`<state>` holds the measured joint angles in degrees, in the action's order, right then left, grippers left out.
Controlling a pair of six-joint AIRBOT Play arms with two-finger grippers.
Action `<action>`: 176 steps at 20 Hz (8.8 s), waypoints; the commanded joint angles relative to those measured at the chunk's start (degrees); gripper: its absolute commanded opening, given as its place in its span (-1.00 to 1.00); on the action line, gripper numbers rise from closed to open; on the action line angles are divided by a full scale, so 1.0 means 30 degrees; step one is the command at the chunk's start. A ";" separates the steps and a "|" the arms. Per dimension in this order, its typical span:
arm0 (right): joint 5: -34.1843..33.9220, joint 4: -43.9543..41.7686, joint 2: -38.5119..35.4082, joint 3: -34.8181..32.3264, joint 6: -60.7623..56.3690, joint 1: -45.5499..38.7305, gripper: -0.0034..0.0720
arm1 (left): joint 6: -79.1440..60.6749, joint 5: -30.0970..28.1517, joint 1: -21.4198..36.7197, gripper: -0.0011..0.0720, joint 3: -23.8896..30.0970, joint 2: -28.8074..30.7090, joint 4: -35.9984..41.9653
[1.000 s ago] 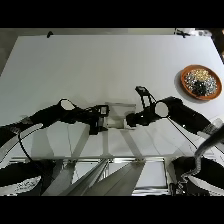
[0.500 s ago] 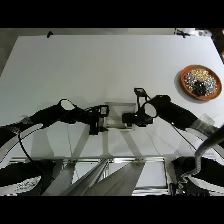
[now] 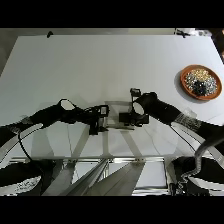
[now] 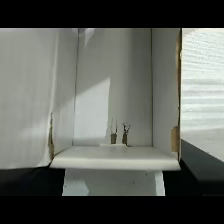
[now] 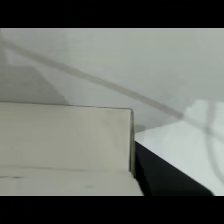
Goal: Fold the box and place the chain.
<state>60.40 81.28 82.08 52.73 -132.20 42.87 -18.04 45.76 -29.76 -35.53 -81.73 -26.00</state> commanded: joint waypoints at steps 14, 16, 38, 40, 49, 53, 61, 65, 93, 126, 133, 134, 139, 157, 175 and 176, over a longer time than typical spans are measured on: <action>0.0051 0.0277 0.0204 0.0066 -0.0845 0.0248 -0.43 | 0.0022 -0.0029 0.0007 -0.06 0.0000 0.0015 0.0015; 0.0058 0.0284 0.0204 0.0066 -0.0845 0.0248 -0.59 | 0.0022 -0.0029 0.0007 -0.06 0.0000 0.0015 0.0015; 0.3075 0.2499 -0.4371 0.0044 0.3133 -0.0255 0.38 | 0.0022 -0.0029 0.0007 -0.06 0.0000 0.0029 0.0015; 0.4728 0.3060 -0.5756 0.0044 0.4255 -0.1005 0.38 | 0.0022 -0.0022 0.0007 -0.06 0.0000 0.0029 0.0015; 0.1698 0.6790 -0.8867 0.0044 1.2269 -1.2575 0.51 | 0.0022 -0.0022 0.0007 -0.06 0.0000 0.0029 0.0015; -0.1989 0.6280 -0.6295 0.0372 1.5701 -1.9030 0.51 | 0.0022 -0.0022 0.0007 -0.06 0.0000 0.0029 0.0015; -0.4036 0.6105 0.1428 0.4167 1.6138 -2.1515 0.51 | 0.0022 -0.0022 0.0007 -0.06 0.0000 0.0029 0.0015; -0.4138 0.5690 0.3461 0.5144 1.5577 -2.1515 0.51 | 0.0022 -0.0022 0.0007 -0.06 0.0000 0.0029 0.0015; 0.1100 0.0758 0.1967 0.5136 1.8061 -1.7945 -0.88 | 0.0022 -0.0022 0.0007 -0.06 0.0000 0.0029 0.0015; 0.6244 -0.1902 -1.5300 0.5144 1.6808 -0.8969 -0.88 | 0.0022 -0.0022 0.0007 -0.06 0.0000 0.0029 0.0015; 0.4044 -0.2229 -1.5278 0.5144 1.5548 -0.4284 -0.88 | 0.0022 -0.0022 0.0007 -0.06 0.0000 0.0029 0.0015; 0.3366 -0.2229 -1.5278 0.5144 1.5489 -0.3774 -0.88 | 0.0022 -0.0022 0.0007 -0.06 0.0000 0.0029 0.0015; -0.0270 -0.2616 -1.5161 0.5144 1.5489 -0.2251 -0.88 | 0.0022 -0.0022 0.0007 -0.06 0.0000 0.0029 0.0015; 0.2018 -0.3548 -0.9938 0.3781 1.5511 -0.1770 -0.88 | 0.0022 -0.0022 0.0007 -0.06 0.0000 0.0029 0.0015; -0.5282 -0.6076 -0.7286 -0.3905 1.5001 -0.0663 -0.88 | 0.0022 -0.0022 0.0007 -0.06 0.0000 0.0029 0.0015; -0.5668 -0.6295 -0.6506 -0.3905 1.4994 -0.0663 -0.88 | 0.0022 -0.0022 0.0007 -0.06 0.0000 0.0029 0.0015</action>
<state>47.31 64.51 57.89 41.67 -86.85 40.71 -17.96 45.71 -29.76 -35.53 -81.69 -25.96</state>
